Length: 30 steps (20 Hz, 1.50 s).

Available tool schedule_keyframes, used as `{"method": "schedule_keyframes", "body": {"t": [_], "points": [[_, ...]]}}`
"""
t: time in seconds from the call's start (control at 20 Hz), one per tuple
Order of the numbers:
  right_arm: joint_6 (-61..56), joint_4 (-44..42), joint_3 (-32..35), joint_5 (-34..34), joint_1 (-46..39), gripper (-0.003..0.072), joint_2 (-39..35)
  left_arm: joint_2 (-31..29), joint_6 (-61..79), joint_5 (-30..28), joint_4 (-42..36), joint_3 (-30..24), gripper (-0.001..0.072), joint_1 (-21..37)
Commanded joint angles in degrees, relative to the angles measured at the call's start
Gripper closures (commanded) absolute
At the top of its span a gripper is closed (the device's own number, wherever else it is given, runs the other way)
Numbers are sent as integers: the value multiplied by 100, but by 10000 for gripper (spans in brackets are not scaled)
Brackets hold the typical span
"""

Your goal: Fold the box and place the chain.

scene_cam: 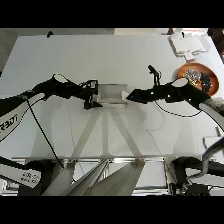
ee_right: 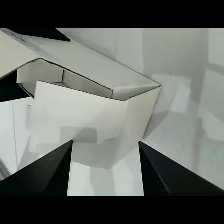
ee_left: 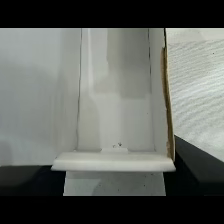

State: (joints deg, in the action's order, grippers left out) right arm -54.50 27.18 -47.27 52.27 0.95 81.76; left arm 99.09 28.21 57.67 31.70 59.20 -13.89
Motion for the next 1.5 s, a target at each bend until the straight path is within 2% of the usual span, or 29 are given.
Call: {"method": "schedule_keyframes", "body": {"t": [0.0,0.25,0.55,0.75,1.0,1.25,1.45], "points": [[42,-31,-4,-175,173,222,-9,0,0,-2,0,-2,374,-2],[-83,-28,-4,-518,448,222,-9,0,0,0,2,-2,374,-2],[-225,76,-7,-577,485,229,-9,0,0,0,2,-2,374,-2],[-435,817,-7,-1047,756,228,-9,2,0,-2,2,-2,374,-2],[-728,951,-70,-1727,1016,229,-9,0,0,0,2,-2,374,0],[-1698,2057,-175,-1725,1019,230,-11,0,0,0,0,-2,374,0],[-1799,1967,-210,-1663,1019,230,-122,2,2,-2,2,-2,374,0]]}}
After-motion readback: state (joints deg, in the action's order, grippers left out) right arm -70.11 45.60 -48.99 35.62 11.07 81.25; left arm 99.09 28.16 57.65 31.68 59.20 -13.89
